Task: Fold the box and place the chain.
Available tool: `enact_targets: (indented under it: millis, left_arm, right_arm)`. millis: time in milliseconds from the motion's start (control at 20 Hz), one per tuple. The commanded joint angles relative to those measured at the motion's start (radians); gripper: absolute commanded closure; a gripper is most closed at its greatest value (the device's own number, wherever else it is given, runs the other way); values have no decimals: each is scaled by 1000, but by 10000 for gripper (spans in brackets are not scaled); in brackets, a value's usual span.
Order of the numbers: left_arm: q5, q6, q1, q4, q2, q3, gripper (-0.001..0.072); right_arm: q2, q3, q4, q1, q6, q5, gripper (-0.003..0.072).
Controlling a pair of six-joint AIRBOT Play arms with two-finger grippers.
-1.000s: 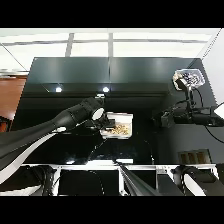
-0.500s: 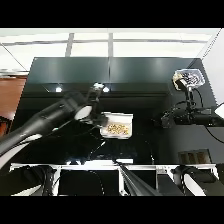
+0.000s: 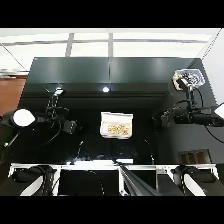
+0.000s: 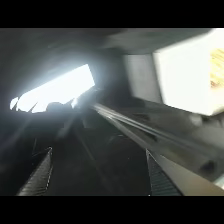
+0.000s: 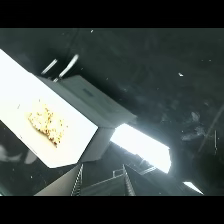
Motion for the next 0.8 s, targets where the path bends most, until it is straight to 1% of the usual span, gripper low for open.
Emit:
enact_targets:
  millis: [0,50,150,300,400,450,550,650,750]
  left_arm:
    - [-10,808,58,-278,-45,-71,-5]
    - [-3,962,30,-277,-68,-70,-5]
    - [16,1139,-52,-219,-136,-61,-6]
    - [73,1228,-180,-221,-278,-27,-8]
    - [132,1273,-232,-247,-332,7,-7]
    - [165,1276,-237,-290,-348,20,-7]
    - [178,1303,-226,-368,-389,54,-6]
    - [178,1330,-211,-411,-428,83,-6]
    - [175,1331,-204,-412,-460,115,-6]
  right_arm:
    - [0,0,1,1,22,-15,363]
    - [0,0,2,1,25,-14,363]
    - [0,0,2,1,52,-15,363]
    - [0,0,1,3,70,-14,363]
    - [0,0,2,3,76,-13,363]
    - [0,0,2,3,76,-13,363]
    - [0,0,1,3,75,-15,363]
    - [0,0,2,3,75,-14,363]
    - [0,0,2,3,75,-14,363]
